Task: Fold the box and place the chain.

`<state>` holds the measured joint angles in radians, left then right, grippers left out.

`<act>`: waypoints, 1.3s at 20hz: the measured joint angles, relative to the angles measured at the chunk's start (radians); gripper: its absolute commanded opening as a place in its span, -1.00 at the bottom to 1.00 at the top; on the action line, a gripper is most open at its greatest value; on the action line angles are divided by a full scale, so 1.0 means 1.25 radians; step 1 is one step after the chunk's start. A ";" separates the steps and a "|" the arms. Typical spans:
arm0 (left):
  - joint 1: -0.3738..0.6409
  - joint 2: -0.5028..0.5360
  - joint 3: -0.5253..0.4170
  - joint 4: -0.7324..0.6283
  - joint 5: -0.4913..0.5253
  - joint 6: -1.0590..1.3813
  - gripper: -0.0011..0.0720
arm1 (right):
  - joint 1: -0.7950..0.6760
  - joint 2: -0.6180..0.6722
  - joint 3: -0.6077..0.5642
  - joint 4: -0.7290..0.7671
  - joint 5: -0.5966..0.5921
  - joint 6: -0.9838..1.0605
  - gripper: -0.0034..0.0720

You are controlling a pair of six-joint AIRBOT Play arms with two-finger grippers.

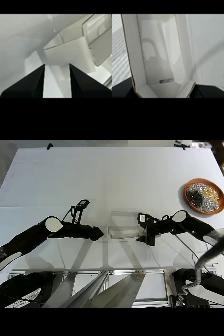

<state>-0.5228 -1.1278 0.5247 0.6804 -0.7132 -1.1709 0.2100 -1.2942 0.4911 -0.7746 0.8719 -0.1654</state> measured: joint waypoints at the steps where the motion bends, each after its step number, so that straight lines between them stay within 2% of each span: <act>1: -0.005 0.000 0.004 -0.002 0.004 0.000 -0.01 | 0.000 0.000 0.000 0.000 0.000 0.000 -0.01; 8: -0.022 -0.007 0.046 -0.013 0.008 0.000 -0.06 | 0.000 0.000 0.000 0.000 0.000 0.000 -0.01; 10: -0.026 -0.012 0.052 -0.009 0.002 0.000 -0.50 | 0.000 0.000 0.000 0.000 0.000 0.000 -0.01; 11: -0.025 -0.014 0.054 -0.002 -0.005 0.000 -0.61 | 0.000 0.000 0.000 0.000 0.000 0.000 -0.01; 12: -0.021 -0.015 0.056 0.007 -0.015 -0.001 -0.61 | 0.000 0.000 0.000 0.000 0.000 0.000 -0.01; 13: -0.015 -0.015 0.056 0.019 -0.020 -0.001 -0.74 | 0.000 0.000 0.000 0.000 0.000 0.000 -0.01; 14: -0.006 -0.016 0.057 0.037 -0.034 -0.009 -0.96 | 0.000 0.000 0.000 0.000 0.000 0.000 -0.01; 21: 0.095 -0.017 0.046 0.170 -0.118 -0.093 -0.96 | 0.000 0.000 0.000 0.000 0.000 0.000 -0.01; 26: 0.113 -0.055 0.038 0.162 -0.113 -0.106 -0.96 | 0.000 0.000 0.000 0.000 0.000 0.000 -0.01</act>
<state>-0.3817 -1.1961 0.5716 0.8825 -0.8547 -1.3033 0.2100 -1.2942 0.4911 -0.7746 0.8715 -0.1650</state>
